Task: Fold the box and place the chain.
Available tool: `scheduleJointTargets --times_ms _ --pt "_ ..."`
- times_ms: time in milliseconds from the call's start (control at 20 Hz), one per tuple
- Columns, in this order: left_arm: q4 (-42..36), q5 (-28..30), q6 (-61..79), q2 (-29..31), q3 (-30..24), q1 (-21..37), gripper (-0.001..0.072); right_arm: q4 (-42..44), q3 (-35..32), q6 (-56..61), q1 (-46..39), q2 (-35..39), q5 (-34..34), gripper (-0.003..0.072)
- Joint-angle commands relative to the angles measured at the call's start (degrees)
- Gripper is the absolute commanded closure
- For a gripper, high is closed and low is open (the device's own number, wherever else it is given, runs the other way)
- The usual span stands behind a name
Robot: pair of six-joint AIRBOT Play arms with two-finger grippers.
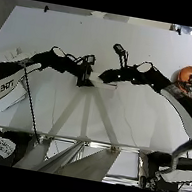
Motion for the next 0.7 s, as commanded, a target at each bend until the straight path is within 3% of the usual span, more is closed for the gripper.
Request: scheduleJointTargets --times_ms 0,300,650 --pt "-0.2 0.0 -0.2 0.0 0.0 0.0 0.0433 -3.6 -0.1 1.2 0.1 -0.8 2.9 0.0675" --pt "-0.2 0.0 -0.2 0.0 0.0 0.0 0.0433 -2.5 -0.1 1.7 0.1 0.9 2.3 0.0675" --pt "-0.2 0.0 -0.2 0.0 0.0 0.0 0.0433 -2.6 -0.1 -3.2 -0.2 11.1 -4.7 0.0675"
